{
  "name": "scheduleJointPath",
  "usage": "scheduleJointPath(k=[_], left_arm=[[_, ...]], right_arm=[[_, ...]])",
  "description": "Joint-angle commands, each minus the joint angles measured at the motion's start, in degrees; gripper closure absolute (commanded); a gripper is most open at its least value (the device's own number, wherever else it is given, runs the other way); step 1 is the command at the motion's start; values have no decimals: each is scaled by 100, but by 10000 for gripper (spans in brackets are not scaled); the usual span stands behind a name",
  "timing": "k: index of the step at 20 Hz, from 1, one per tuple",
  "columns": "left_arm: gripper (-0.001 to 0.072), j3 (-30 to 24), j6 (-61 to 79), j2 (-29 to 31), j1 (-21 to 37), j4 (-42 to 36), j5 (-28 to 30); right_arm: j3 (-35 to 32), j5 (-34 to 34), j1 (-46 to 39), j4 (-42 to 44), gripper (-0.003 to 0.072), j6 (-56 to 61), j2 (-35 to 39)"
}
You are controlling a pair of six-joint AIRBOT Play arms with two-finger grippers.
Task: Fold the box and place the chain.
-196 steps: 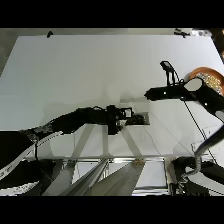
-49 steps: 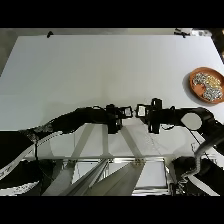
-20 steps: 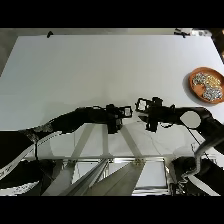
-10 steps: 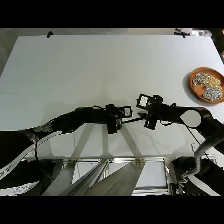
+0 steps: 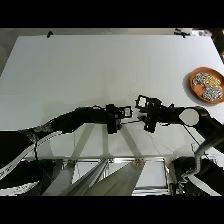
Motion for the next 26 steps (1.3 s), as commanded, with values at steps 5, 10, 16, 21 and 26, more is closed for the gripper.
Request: scheduleJointPath(k=[5, 10, 16, 21, 26], left_arm=[[576, -2, -20, 4, -4, -17, -2], [576, -2, -20, 4, -4, -17, -2], [576, -2, -20, 4, -4, -17, -2], [576, -2, -20, 4, -4, -17, -2], [576, -2, -20, 4, -4, -17, 0]], right_arm=[[0, 114, 7, 26, 450, 0, -96], [-55, 376, 7, -168, 450, -17, -96], [-223, 361, 4, -173, 450, -17, -94], [-219, 310, 4, -168, 419, -15, 28], [-219, 197, -2, -111, 367, 232, 487]])
